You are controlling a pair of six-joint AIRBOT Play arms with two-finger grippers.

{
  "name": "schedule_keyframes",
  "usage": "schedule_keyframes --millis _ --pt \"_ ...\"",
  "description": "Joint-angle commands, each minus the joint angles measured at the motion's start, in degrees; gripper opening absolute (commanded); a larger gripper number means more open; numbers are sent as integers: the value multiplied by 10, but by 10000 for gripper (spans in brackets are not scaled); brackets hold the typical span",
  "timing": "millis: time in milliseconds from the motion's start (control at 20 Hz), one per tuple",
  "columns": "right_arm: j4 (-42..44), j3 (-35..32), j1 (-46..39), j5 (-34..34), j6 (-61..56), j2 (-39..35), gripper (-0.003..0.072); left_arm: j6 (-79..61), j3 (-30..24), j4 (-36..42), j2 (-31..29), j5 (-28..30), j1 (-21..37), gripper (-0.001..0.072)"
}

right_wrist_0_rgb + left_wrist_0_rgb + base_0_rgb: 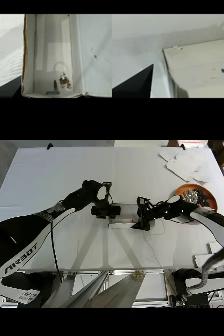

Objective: Fold the box and place the chain.

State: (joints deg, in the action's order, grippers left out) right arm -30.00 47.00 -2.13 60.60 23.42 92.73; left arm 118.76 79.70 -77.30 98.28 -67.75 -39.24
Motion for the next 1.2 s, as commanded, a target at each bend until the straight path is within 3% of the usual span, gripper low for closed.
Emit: schedule_keyframes --millis 0,250,550,700,900,950,1000,1150 --pt "0 0 0 1 0 0 519 -6 1 5 -24 -26 19 466" --pt "0 0 0 1 0 0 519 -156 0 54 -80 -33 67 465" --pt "0 0 0 1 0 0 519 -521 -32 193 -145 -67 151 464" --pt "0 0 0 1 0 0 519 -742 -84 257 -144 -45 189 474" --pt "0 0 0 1 0 0 519 -1072 -183 376 -139 16 223 559" --pt "0 0 0 1 0 0 519 -1164 -198 397 -132 18 229 638" --pt "0 0 0 1 0 0 519 -1251 -210 423 -121 17 236 660" --pt "0 0 0 1 0 0 519 -1344 -216 483 -68 18 243 660"
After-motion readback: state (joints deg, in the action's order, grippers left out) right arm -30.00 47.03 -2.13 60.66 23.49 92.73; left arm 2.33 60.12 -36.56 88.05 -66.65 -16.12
